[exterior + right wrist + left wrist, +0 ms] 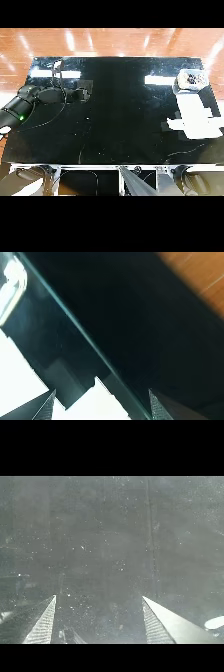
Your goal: Fold the box and place the chain.
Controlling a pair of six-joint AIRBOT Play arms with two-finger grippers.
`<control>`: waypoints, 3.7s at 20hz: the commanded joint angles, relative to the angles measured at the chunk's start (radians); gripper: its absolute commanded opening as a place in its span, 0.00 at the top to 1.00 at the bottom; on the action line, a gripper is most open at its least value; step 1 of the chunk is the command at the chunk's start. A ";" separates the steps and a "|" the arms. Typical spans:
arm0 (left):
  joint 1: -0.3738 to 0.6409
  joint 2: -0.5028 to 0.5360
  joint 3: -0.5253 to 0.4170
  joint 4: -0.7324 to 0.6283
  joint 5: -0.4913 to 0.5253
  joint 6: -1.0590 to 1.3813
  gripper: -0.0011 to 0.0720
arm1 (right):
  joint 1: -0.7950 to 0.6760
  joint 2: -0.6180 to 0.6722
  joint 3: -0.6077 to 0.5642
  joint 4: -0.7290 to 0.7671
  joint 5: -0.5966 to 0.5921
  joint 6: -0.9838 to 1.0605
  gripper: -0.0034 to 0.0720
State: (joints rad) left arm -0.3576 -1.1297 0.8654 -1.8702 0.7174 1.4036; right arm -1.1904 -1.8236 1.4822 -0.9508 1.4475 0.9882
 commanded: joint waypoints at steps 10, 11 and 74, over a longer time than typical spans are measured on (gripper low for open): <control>0.001 -0.003 0.001 -0.024 0.023 0.002 0.14 | 0.058 -0.103 0.018 0.067 0.206 -0.050 0.07; 0.001 -0.003 0.001 -0.024 0.023 0.002 0.14 | 0.067 -0.103 0.017 0.056 0.205 -0.050 0.07; 0.072 -0.025 0.000 -0.212 0.357 0.209 0.14 | 1.109 0.542 -0.900 0.132 -0.028 0.035 0.00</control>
State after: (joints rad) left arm -0.2871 -1.1549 0.8658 -2.0686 1.0649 1.5990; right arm -0.1352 -1.2148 0.5747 -0.8387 1.4044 1.0508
